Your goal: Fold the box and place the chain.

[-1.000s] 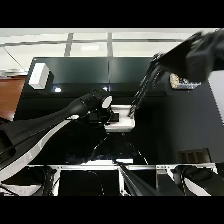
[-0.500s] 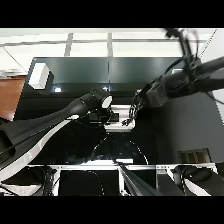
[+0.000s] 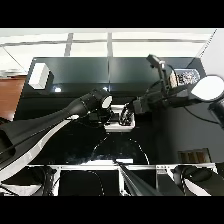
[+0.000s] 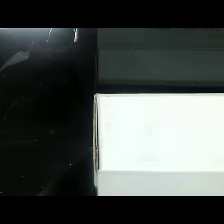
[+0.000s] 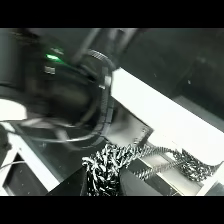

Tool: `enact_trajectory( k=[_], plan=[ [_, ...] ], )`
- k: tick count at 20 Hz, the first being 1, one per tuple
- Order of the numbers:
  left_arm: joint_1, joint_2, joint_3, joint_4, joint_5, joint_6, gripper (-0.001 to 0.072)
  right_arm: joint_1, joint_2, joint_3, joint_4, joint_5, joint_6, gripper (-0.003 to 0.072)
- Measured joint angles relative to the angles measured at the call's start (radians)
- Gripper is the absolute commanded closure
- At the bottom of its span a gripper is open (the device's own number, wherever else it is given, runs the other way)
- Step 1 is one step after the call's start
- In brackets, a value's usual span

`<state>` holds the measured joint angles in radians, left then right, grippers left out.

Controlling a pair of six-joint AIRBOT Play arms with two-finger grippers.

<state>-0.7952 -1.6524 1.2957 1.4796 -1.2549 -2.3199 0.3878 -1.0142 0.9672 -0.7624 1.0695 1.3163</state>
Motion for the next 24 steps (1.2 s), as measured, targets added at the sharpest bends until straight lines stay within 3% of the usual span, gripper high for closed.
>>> enact_trajectory(
  k=[2,3,4,5,9,15,16,17,18,24],
  plan=[
    [0.000,0.000,0.000,0.000,0.006,0.000,0.0683,0.005,-0.007,-0.063,0.014,-0.063,0.008,0.0669],
    [0.000,0.000,0.000,0.000,0.006,0.000,0.0683,0.013,-0.012,-0.089,0.023,-0.100,0.018,0.0619],
    [0.000,0.000,0.000,0.000,0.006,0.000,0.0683,0.023,-0.017,-0.111,0.029,-0.133,0.023,0.0390],
    [0.000,0.000,0.000,0.000,0.006,0.000,0.0683,0.032,-0.024,-0.130,0.030,-0.161,0.033,0.0312],
    [0.000,0.000,0.000,-0.002,0.010,0.000,0.0683,0.003,-0.024,-0.150,-0.015,-0.187,0.055,0.0319],
    [0.000,0.000,0.005,-0.004,-0.005,-0.009,0.0676,-0.222,0.064,-0.129,-0.154,-0.034,0.009,0.0319],
    [0.000,0.000,0.009,-0.006,-0.011,-0.017,0.0562,-0.258,0.074,-0.128,-0.173,-0.006,-0.002,0.0319],
    [0.000,0.000,0.017,-0.006,-0.014,-0.024,0.0312,-0.285,0.080,-0.127,-0.188,0.018,-0.010,0.0319],
    [0.000,0.000,0.027,-0.006,-0.017,-0.029,0.0155,-0.306,0.085,-0.127,-0.209,0.037,-0.017,0.0319],
    [-0.011,0.112,0.085,0.036,-0.083,0.037,0.0141,-0.354,0.095,-0.127,-0.262,0.061,-0.031,0.0319]
  ],
)
